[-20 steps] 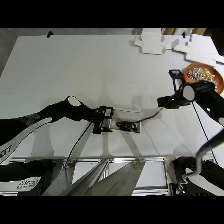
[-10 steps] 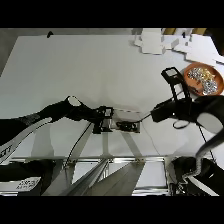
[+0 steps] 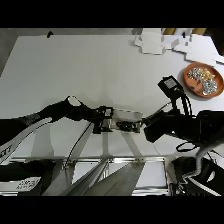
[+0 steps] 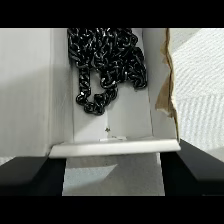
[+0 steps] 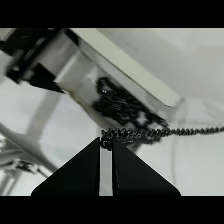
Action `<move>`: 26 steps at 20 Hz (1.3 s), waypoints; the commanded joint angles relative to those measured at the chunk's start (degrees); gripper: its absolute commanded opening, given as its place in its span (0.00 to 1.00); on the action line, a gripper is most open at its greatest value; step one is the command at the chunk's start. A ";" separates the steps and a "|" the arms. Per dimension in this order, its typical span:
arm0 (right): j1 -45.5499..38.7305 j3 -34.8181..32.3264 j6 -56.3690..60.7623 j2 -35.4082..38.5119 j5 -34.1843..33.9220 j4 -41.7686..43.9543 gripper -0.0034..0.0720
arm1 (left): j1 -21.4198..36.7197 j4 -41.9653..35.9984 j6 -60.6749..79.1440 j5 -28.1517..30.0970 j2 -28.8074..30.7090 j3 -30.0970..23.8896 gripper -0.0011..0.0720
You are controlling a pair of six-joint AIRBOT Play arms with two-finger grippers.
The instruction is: Fold the box and place the chain.
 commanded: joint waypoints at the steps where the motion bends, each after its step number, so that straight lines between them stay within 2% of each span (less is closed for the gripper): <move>1: 2.80 0.07 0.22 -0.07 -7.10 2.75 0.07 | 0.04 0.02 0.00 0.02 0.04 -0.02 0.17; 4: 3.02 0.07 0.20 -2.82 -8.72 2.58 0.07 | 0.04 0.00 0.00 0.02 0.04 -0.02 0.17; 12: 3.02 0.07 -0.02 -16.61 -10.93 2.38 0.07 | 0.04 0.02 0.00 0.02 0.04 -0.02 0.17; 14: 2.99 0.07 0.00 -19.26 -10.91 2.38 0.22 | 0.04 0.00 0.00 0.02 0.04 -0.02 0.17; 17: 1.90 0.68 1.86 -20.20 -11.72 2.71 0.23 | 0.04 0.00 0.00 0.02 0.04 -0.02 0.17; 18: 0.85 1.84 1.81 -20.20 -10.84 2.71 0.23 | 0.04 0.02 0.00 0.02 0.04 -0.02 0.17; 19: -0.50 3.54 1.31 -20.20 -9.03 2.47 0.30 | 0.04 0.00 0.02 0.02 0.04 -0.02 0.17; 20: -2.19 5.49 0.98 -20.20 -6.75 1.68 0.31 | 0.04 0.02 0.00 0.02 0.04 -0.02 0.17; 23: -8.39 9.86 1.01 -20.20 -1.03 -3.37 0.31 | 0.04 0.00 0.00 0.02 0.04 -0.02 0.17; 25: -13.66 10.03 1.01 -20.35 0.83 -6.69 0.30 | 0.04 0.00 0.00 0.00 0.04 -0.02 0.17; 26: -16.46 10.03 1.01 -20.61 2.27 -9.03 0.27 | 0.04 0.00 0.00 0.02 0.04 -0.02 0.17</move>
